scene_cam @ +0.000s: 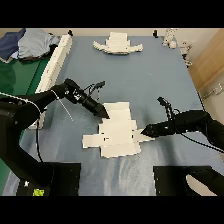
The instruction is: Fold the box.
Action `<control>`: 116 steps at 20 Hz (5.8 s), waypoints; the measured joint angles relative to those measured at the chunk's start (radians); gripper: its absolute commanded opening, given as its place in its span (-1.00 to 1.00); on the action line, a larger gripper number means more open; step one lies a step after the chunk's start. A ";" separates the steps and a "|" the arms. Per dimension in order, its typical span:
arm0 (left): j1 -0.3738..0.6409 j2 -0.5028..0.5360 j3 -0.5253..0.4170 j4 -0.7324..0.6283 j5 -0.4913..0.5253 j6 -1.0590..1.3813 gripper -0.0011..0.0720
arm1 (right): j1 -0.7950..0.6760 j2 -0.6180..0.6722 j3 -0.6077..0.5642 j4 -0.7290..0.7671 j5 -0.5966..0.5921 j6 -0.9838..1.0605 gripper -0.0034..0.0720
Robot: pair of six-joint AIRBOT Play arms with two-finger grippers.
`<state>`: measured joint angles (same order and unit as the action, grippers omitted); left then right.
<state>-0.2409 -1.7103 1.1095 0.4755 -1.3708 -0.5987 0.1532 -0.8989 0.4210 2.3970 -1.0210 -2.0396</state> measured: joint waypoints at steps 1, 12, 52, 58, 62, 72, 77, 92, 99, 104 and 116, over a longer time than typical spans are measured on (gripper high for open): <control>0.000 0.000 0.000 0.002 -0.002 0.009 -0.72 | 0.000 0.000 0.000 0.000 0.000 0.000 -0.91; -0.004 0.000 0.028 -0.005 -0.077 0.102 -0.93 | -0.024 0.000 0.045 -0.084 0.016 0.011 0.12; -0.251 0.499 -0.430 -0.083 0.454 0.813 -0.93 | -0.047 0.000 0.248 -0.713 0.193 0.805 -0.21; -0.251 0.481 -0.430 -0.088 0.436 0.813 -0.93 | -0.047 0.000 0.248 -0.710 0.193 0.805 -0.21; -0.251 0.465 -0.430 -0.092 0.424 0.790 -0.93 | -0.047 0.000 0.248 -0.698 0.192 0.804 -0.21; -0.253 0.459 -0.430 -0.049 0.378 0.760 -0.93 | -0.043 0.001 0.248 -0.612 0.111 0.745 -0.90; -0.253 0.459 -0.430 -0.042 0.374 0.759 -0.93 | 0.073 0.051 0.244 -0.534 -0.078 0.678 -0.90; -0.253 0.459 -0.430 -0.038 0.373 0.759 -0.93 | 0.962 0.243 0.043 -0.694 -0.043 0.545 0.72; -0.253 0.459 -0.430 -0.038 0.373 0.759 -0.93 | 1.074 0.041 0.077 -0.919 0.077 0.487 0.64; -0.253 0.459 -0.430 -0.038 0.373 0.758 -0.93 | 1.085 0.002 0.105 -1.087 0.089 0.592 0.64; -0.253 0.459 -0.430 -0.038 0.373 0.758 -0.93 | 1.088 0.019 0.175 -1.186 -0.028 0.807 0.66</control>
<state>-0.4934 -1.2510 0.6796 0.4374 -0.9981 0.1596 1.2407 -0.8803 0.5957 1.2106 -1.0489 -1.2324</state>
